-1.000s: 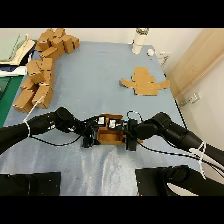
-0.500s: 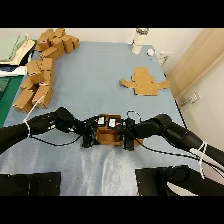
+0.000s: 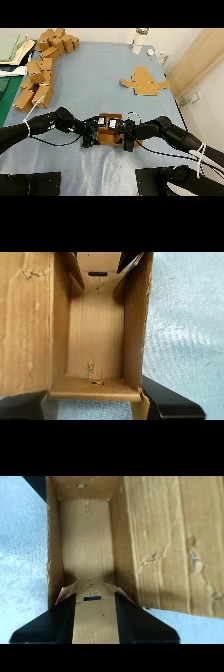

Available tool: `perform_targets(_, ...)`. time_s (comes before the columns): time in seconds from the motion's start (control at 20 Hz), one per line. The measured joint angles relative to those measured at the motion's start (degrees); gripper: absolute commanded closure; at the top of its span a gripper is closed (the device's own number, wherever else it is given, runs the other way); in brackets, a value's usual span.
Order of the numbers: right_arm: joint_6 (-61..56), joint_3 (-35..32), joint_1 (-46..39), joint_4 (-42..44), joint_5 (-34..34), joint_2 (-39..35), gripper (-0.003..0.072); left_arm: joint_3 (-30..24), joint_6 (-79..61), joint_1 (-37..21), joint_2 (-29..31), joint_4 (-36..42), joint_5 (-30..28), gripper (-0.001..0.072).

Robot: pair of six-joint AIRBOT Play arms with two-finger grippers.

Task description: Fold the box.

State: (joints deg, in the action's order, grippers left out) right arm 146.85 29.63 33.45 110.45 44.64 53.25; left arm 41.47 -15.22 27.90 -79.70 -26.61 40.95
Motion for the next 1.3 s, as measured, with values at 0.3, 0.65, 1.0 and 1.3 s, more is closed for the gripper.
perform_targets(0.3,0.59,-0.98,0.00,0.74,-1.40,-0.04,0.0281,0.00,0.04,0.00,0.00,0.04,0.00,0.0181)
perform_targets(0.65,-4.76,-0.74,0.02,-6.60,0.42,-1.62,0.0287,0.00,0.20,0.02,-0.02,0.24,0.07,0.0181)
perform_targets(1.0,-35.23,-0.33,0.02,-32.57,6.88,-9.55,0.0407,0.00,0.17,0.02,-0.02,0.13,0.04,0.0181)
perform_targets(1.3,-70.90,-0.35,-3.85,-42.64,19.52,-12.90,0.0605,0.00,0.15,0.02,-0.02,0.09,0.04,0.0181)
